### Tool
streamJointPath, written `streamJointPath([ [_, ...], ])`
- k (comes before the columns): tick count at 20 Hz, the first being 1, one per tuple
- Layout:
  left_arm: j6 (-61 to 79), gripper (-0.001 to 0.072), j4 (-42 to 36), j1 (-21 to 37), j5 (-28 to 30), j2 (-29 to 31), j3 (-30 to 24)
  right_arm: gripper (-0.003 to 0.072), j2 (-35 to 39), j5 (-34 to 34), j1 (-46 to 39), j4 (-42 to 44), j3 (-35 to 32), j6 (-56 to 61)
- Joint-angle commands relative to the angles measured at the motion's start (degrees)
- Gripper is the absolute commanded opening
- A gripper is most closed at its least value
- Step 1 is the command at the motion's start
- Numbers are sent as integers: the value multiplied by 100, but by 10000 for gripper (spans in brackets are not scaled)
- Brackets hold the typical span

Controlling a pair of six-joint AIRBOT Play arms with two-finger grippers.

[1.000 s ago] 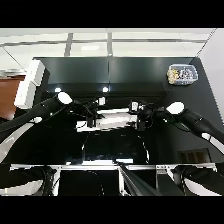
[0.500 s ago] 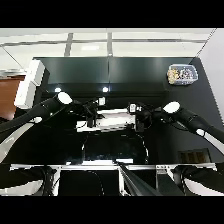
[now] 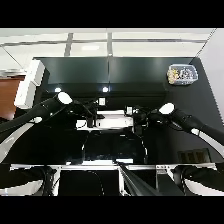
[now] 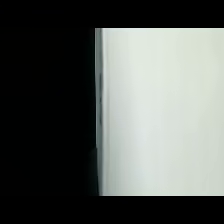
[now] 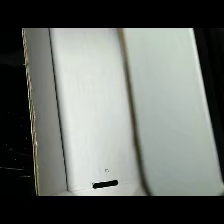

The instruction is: Fold the box and place the chain.

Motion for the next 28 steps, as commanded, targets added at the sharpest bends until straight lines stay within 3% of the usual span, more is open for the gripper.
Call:
streamJointPath([
  [1, -9, 28, -4, 0, 11, -4, 7, 704, -44, -103, 26, -323, 2, 278],
  [28, -9, 28, -4, -4, -190, -4, 7, 704, -173, 35, 44, -468, 195, 474],
])
